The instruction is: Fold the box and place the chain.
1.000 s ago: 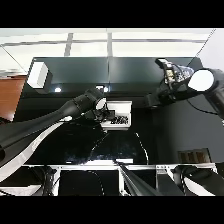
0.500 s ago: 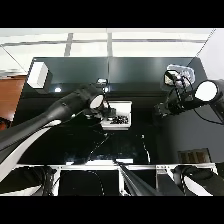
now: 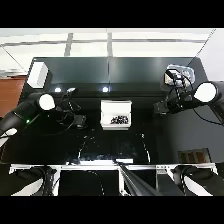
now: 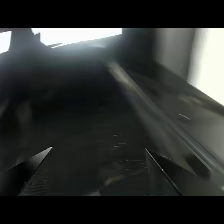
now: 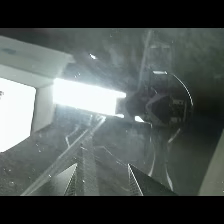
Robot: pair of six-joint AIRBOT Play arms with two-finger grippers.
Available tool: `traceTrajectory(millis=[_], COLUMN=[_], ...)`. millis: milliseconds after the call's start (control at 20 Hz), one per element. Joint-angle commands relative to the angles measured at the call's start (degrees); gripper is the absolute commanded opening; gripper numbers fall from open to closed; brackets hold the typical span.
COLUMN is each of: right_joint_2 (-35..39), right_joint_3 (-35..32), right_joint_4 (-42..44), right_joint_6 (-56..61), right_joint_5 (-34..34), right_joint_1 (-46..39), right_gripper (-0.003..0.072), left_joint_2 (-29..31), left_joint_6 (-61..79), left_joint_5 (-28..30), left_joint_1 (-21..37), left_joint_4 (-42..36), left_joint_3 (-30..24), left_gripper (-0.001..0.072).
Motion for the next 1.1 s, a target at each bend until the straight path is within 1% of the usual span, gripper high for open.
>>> traceTrajectory(millis=[0,50,150,200,250,350,400,450,550,650,800,950,1050], right_joint_2=[0.0,0.0,0.0,0.0,0.0,-0.02,-0.02,-0.02,-0.02,-0.02,-0.02,-0.02,-0.02], right_joint_3=[-0.02,-0.02,-0.02,-0.02,-0.02,-0.02,-0.02,-0.02,-0.02,-0.02,-0.02,-0.02,-0.02], right_joint_4=[1.57,1.57,1.57,1.53,1.57,1.55,1.55,1.55,1.57,1.57,1.57,1.6,1.6], right_joint_6=[0.04,0.02,0.02,0.02,0.04,0.02,0.02,0.04,0.04,0.04,0.04,0.04,0.04], right_joint_5=[-1.64,-1.53,-1.16,-0.98,-0.94,-0.96,-0.98,-0.98,-1.01,-1.03,-1.03,-1.33,-1.66], right_joint_1=[-0.04,-0.04,-0.04,-0.04,-0.04,-0.04,-0.04,-0.04,-0.04,-0.04,-0.04,-0.04,-0.04], right_gripper=[0.0373,0.0373,0.0373,0.0373,0.0373,0.0373,0.0373,0.0373,0.0373,0.0373,0.0373,0.0373,0.0373], left_joint_2=[-0.9,-1.29,-1.55,-1.57,-1.62,-1.9,-2.32,-3.15,-5.7,-8.68,-11.45,-14.43,-15.74], left_joint_6=[54.51,62.66,72.7,76.63,77.2,78.14,80.87,84.96,91.45,91.84,92.32,93.37,94.47], left_joint_5=[7.17,7.3,8.2,10.34,12.31,13.94,15.02,15.13,14.69,12.35,11.87,11.23,9.68], left_joint_1=[2.49,1.01,-1.6,-2.69,-3.56,-3.89,-3.87,-3.85,-3.37,-1.88,-0.46,-0.42,-0.55], left_joint_4=[-21.16,-20.96,-20.98,-21.03,-21.35,-21.24,-21.22,-21.22,-22.16,-24.55,-26.27,-28.09,-28.57], left_joint_3=[-6.14,-6.12,-6.12,-6.1,-5.97,-5.42,-5.38,-5.18,-4.24,-2.34,0.15,2.54,3.39], left_gripper=[0.0646,0.0646,0.0646,0.0646,0.0645,0.0645,0.0646,0.0648,0.072,0.072,0.072,0.072,0.0719])
